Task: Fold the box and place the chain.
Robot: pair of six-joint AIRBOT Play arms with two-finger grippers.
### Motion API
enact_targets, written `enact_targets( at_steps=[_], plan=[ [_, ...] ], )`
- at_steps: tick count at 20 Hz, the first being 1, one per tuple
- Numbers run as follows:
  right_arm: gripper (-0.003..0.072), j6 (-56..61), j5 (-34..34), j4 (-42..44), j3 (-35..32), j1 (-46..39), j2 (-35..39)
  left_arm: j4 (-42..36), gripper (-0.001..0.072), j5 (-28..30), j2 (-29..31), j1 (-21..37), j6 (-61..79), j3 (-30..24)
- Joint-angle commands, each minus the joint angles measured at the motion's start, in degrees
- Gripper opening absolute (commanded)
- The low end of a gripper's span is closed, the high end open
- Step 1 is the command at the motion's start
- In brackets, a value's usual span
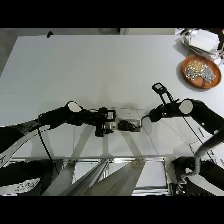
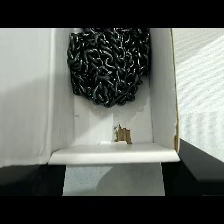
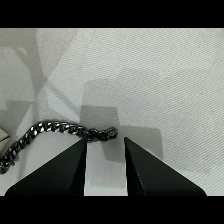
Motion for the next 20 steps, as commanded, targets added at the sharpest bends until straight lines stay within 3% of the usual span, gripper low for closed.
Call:
enact_targets(
  at_steps=[1, 7, 11, 15, 20],
  plan=[
    [0.0237, 0.6, -0.1, 0.0, 0.0, 0.0, -0.3, 0.0, 0.0210, 0.0, 0.0, 0.0, 0.0, 0.0],
    [0.0210, 2.1, -2.5, -0.2, 0.0, 3.0, -2.4, 0.0, 0.0210, 0.0, 0.0, 0.0, 0.0, 0.0],
    [0.0141, 2.2, -2.3, -0.6, 0.0, 3.2, -2.4, 0.0, 0.0210, 0.0, 0.0, 0.0, 0.0, 0.0],
    [0.0018, 3.3, -2.4, -0.7, 0.0, 3.2, -2.4, 0.0, 0.0210, 0.0, 0.0, 0.0, 0.0, 0.0],
    [0.0016, 3.6, 0.5, -0.6, 0.2, 3.2, 0.5, 0.0, 0.0210, 0.0, 0.0, 0.0, 0.0, 0.0]
  ],
)
